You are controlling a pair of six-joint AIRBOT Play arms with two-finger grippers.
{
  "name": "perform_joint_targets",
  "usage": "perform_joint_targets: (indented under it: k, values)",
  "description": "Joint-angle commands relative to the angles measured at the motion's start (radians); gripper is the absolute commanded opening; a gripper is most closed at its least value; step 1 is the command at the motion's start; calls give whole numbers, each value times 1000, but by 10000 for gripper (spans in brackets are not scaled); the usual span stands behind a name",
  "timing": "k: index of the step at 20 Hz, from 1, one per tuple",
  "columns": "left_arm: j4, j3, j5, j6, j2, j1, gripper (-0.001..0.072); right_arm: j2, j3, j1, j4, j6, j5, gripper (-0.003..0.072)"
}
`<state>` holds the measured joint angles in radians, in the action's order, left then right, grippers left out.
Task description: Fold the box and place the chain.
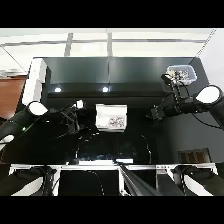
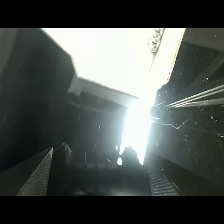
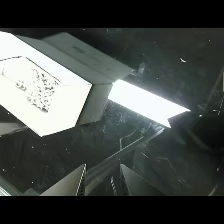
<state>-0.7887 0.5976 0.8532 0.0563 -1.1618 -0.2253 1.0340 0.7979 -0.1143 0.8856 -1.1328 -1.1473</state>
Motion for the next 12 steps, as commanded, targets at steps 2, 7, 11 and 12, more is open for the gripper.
perform_joint_targets:
  k: [2, 7, 11, 12]
  values:
    - [115, 48, 2, 176, -127, -34, 711, -1, 0, -2, -26, -1, 13, 252]
    - [151, 101, 12, 209, -199, -79, 710, -1, 0, -2, -25, -1, 34, 252]
    - [150, 119, 12, 209, -216, -121, 710, -1, 0, -2, -24, 0, 45, 252]
    - [150, 120, 17, 209, -220, -126, 710, -1, 0, -2, -24, 0, 52, 252]
